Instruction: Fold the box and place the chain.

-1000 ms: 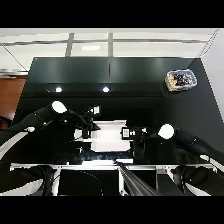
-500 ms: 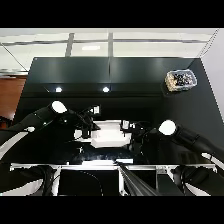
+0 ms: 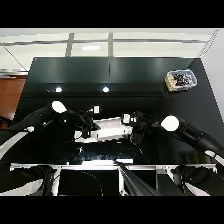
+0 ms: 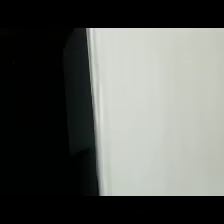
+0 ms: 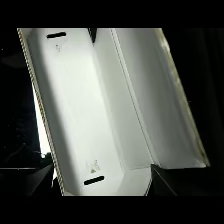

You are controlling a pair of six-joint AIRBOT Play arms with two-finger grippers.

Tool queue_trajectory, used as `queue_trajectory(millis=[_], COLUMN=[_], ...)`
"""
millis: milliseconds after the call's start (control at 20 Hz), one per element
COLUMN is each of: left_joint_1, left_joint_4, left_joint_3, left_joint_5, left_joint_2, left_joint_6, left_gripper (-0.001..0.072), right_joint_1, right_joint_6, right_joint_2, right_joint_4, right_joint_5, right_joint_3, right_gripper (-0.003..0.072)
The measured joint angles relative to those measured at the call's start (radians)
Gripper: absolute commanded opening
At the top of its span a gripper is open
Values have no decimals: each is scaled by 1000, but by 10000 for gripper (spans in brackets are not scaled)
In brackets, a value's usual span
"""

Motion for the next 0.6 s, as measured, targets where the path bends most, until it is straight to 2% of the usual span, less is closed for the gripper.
queue_trajectory(millis=[300,600], left_joint_1=[0,0], left_joint_4=[1,5], left_joint_3=[0,0], left_joint_5=[-3,-5], left_joint_2=[0,9], left_joint_6=[1,2], left_gripper=[27,27], right_joint_1=[-39,-50], right_joint_6=[-11,-24], right_joint_2=[1,-14], right_joint_4=[-48,-51], right_joint_5=[42,100], right_joint_3=[41,31], right_gripper=[690,689])
